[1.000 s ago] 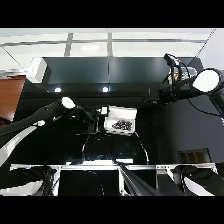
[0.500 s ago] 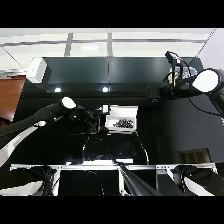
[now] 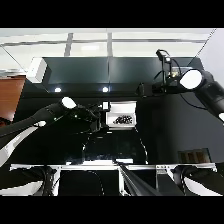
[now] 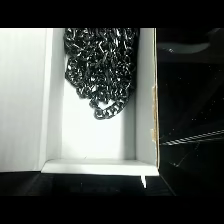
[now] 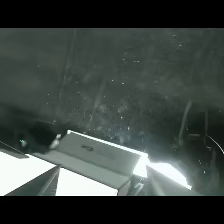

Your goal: Fold the box and place the chain.

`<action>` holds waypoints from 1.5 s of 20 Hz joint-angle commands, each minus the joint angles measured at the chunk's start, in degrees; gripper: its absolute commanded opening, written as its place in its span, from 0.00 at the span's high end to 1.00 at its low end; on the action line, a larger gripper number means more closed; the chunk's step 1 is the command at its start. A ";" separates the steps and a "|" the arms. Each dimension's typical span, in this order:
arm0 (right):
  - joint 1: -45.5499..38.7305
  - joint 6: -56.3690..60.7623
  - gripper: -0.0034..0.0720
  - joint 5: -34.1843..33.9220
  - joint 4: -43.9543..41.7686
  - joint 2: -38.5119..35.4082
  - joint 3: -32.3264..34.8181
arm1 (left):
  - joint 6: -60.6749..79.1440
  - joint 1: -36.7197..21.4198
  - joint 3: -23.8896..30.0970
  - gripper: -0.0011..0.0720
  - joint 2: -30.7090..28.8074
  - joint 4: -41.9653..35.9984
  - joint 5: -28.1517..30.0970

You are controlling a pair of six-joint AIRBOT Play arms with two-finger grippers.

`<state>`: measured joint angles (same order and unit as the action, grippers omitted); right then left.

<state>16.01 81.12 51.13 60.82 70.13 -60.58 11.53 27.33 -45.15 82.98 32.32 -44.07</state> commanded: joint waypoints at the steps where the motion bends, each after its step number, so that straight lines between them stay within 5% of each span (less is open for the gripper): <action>1: 1.38 -11.04 0.00 -0.35 -1.68 3.15 0.00 | -0.22 0.04 -0.04 0.48 0.02 0.04 0.37; 8: 7.54 -46.05 0.00 13.99 -2.75 3.10 0.00 | -0.22 0.04 -0.04 0.48 0.02 0.04 0.35; 24: 9.79 -56.33 0.00 10.01 -4.61 3.63 3.65 | -0.22 0.04 -0.04 0.48 0.02 0.04 0.35; 25: 9.77 -56.33 0.14 9.62 -5.66 3.63 3.65 | -0.22 0.04 -0.04 0.48 0.02 0.04 0.35; 30: 7.63 -58.69 0.16 9.68 -9.97 3.63 3.82 | -0.22 0.04 -0.04 0.48 0.02 0.04 0.22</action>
<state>24.80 24.12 60.93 53.39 73.76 -56.93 11.27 27.33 -45.15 82.98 32.34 -43.75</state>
